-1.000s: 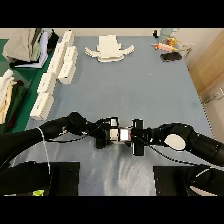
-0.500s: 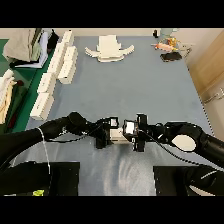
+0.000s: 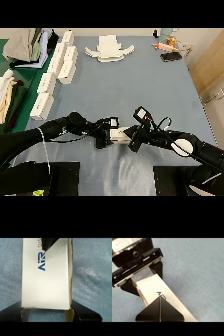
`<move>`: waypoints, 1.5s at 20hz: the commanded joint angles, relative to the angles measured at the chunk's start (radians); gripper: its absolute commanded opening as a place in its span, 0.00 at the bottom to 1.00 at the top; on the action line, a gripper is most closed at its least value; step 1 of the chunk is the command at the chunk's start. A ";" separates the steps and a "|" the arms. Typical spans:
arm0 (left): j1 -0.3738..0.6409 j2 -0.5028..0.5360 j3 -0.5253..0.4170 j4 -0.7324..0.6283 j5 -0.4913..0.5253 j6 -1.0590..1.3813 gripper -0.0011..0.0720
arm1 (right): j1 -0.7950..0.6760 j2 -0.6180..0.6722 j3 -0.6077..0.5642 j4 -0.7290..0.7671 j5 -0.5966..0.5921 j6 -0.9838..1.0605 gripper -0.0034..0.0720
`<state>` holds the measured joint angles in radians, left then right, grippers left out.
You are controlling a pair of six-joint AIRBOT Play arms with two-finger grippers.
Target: Fold the box.
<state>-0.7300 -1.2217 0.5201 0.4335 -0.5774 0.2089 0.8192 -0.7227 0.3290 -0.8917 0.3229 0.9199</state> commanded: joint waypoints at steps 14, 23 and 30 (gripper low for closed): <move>0.000 0.000 0.000 0.000 0.000 0.001 0.60 | 0.074 -0.007 -0.142 0.149 -0.097 0.023 0.05; 0.000 0.000 0.000 0.000 0.000 0.001 0.60 | 0.073 0.035 -0.122 0.149 -0.135 0.023 0.05; 0.000 0.000 0.000 0.000 0.000 0.000 0.60 | 0.072 0.100 -0.117 0.148 -0.148 0.023 0.05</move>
<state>-0.7300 -1.2217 0.5201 0.4324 -0.5777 0.2070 0.8917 -0.6392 0.2092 -0.7467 0.1928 0.9428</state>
